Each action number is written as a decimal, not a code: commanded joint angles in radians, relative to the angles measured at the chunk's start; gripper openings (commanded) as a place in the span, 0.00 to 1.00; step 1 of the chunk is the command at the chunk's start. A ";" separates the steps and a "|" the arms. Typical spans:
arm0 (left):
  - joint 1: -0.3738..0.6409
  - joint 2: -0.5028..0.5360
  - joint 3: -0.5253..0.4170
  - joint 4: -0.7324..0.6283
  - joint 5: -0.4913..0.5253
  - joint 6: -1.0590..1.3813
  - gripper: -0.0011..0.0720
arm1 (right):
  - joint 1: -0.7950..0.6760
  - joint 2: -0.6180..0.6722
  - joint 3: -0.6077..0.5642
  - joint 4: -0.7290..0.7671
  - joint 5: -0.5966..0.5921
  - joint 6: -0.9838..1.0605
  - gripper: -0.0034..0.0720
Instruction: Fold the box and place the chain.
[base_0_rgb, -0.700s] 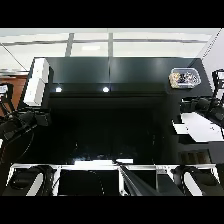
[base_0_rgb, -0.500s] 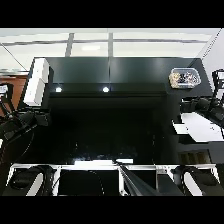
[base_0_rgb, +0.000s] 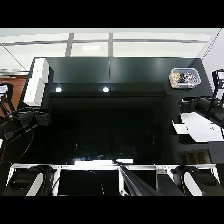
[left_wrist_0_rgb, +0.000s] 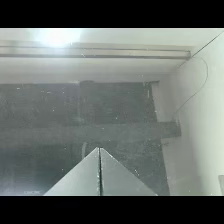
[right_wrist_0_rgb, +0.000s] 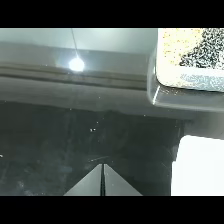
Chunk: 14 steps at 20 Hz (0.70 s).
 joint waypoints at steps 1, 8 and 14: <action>0.000 0.001 0.000 -0.016 0.008 0.000 0.06 | 0.001 0.001 0.000 0.008 -0.013 0.001 0.07; 0.001 -0.015 -0.004 -0.044 0.153 0.005 0.06 | 0.001 -0.004 -0.001 0.262 -0.172 0.001 0.07; -0.006 -0.197 0.033 -0.058 0.325 0.003 0.98 | -0.076 -0.158 0.018 0.016 -0.300 0.221 0.98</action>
